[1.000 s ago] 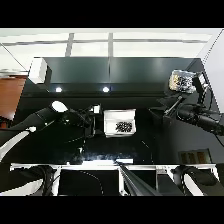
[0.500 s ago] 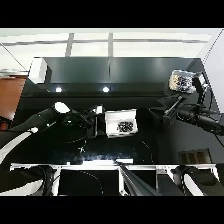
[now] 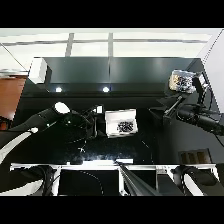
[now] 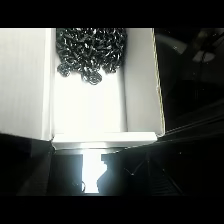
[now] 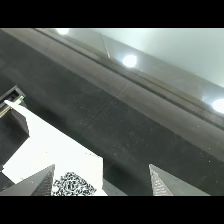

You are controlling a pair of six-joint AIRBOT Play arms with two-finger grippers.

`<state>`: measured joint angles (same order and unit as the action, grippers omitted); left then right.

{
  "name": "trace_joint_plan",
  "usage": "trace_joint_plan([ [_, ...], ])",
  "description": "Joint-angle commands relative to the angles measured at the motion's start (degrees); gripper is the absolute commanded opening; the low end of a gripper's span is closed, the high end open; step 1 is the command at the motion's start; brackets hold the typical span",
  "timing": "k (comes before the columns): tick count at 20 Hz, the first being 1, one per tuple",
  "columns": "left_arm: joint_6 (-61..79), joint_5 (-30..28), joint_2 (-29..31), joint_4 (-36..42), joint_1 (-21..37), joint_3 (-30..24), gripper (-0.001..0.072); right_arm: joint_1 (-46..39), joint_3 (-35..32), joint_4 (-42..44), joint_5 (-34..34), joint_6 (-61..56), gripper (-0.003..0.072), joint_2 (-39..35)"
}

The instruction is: Fold the box and place the chain.

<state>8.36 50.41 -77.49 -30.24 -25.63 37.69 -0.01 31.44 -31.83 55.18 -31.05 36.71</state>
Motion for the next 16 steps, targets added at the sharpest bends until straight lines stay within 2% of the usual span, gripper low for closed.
trace_joint_plan([
  [1,-4.55,0.22,0.07,-0.63,-0.04,0.07,0.0708,0.00,0.04,0.02,0.00,-0.02,0.0704,-0.04],
  [5,-9.46,0.31,1.51,-1.44,0.11,0.07,0.0708,0.00,0.04,0.04,0.00,-0.02,0.0704,-0.04],
  [10,-21.92,1.14,8.24,-13.33,0.09,0.04,0.0708,0.00,0.04,0.04,-1.05,-0.04,0.0704,-0.04],
  [13,-23.58,0.70,10.75,-13.31,0.02,-0.07,0.0704,0.00,0.04,0.07,-1.40,-0.04,0.0704,-0.04],
  [16,-23.32,-3.98,9.38,-11.54,-0.04,-0.87,0.0706,0.00,0.04,0.04,-1.40,-0.04,0.0704,-0.04],
])
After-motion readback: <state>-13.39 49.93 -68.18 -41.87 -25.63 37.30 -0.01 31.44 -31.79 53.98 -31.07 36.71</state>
